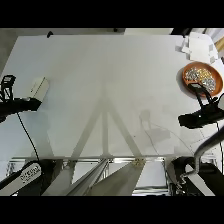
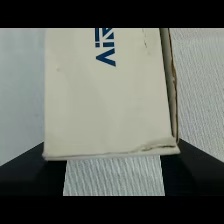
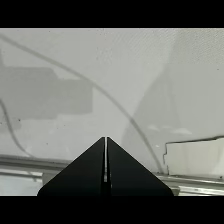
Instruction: Fold the box and place the chain.
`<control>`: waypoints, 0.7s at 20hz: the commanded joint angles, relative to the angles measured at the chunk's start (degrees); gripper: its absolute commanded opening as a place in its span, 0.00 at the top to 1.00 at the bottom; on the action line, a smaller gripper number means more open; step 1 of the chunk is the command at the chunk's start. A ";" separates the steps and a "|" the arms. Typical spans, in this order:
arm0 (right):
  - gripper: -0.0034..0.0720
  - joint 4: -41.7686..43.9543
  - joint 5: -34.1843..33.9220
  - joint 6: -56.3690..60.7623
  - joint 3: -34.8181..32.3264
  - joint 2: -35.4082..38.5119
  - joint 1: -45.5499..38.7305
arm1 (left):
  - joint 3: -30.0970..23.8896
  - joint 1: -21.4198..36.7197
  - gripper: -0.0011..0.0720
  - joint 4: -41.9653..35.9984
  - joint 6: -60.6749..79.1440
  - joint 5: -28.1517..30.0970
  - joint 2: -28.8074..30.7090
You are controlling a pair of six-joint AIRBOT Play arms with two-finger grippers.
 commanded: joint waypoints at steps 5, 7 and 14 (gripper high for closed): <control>0.93 0.02 0.00 0.00 0.04 0.02 -0.02 | -0.04 -0.46 0.03 1.99 -2.51 -3.76 -0.39; 0.93 0.02 0.00 0.00 0.04 0.02 -0.02 | -0.04 -1.97 0.03 5.01 -2.54 -4.26 0.20; 0.93 0.02 0.00 0.00 0.04 0.02 -0.02 | -0.04 -3.91 0.04 11.52 -11.34 -4.70 11.67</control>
